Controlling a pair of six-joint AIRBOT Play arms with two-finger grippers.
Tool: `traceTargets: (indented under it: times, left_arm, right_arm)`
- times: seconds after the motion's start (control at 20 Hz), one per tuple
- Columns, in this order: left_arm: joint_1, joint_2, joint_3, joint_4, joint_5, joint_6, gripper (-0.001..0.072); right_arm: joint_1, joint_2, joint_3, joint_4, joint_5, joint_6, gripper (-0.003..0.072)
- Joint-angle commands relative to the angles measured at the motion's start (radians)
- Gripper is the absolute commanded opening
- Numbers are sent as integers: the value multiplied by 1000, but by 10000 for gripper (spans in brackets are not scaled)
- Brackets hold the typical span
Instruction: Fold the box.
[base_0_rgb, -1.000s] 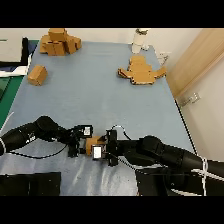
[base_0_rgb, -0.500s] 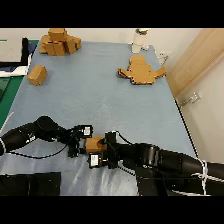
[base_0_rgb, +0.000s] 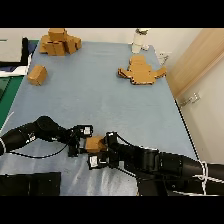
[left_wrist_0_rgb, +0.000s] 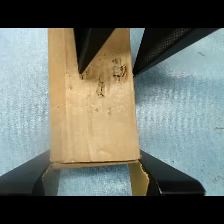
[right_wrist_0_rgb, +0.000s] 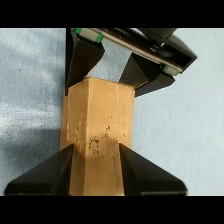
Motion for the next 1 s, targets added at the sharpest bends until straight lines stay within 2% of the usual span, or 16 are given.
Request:
traceTargets:
  times: [0.0, 0.45, 0.5, 0.6, 0.65, 0.8, 0.85, 0.95]
  left_arm:
    - [0, 0, 0, 1, -3, 1, 409]
    - [0, 0, 0, 1, -3, 1, 409]
    - [0, 0, 0, 1, -3, 1, 409]
    - [0, 0, 0, 1, -3, 1, 409]
    - [0, 0, 0, 1, -3, 1, 409]
    - [0, 0, 0, 1, -3, 1, 409]
    - [0, 0, 0, 1, -3, 1, 409]
    - [0, 0, 0, 1, -3, 1, 409]
  right_arm:
    - [3, 6, 7, -27, -6, 28, 397]
    - [10, 54, 12, -26, -14, 28, 394]
    - [10, 58, 12, -27, -14, 28, 326]
    - [9, 60, 12, -30, -14, 28, 317]
    - [9, 60, 12, -30, -16, 28, 269]
    - [8, 58, 12, -31, -17, 28, 252]
    - [8, 50, 12, -31, -22, 28, 195]
    - [9, 25, 12, -29, -24, 28, 180]
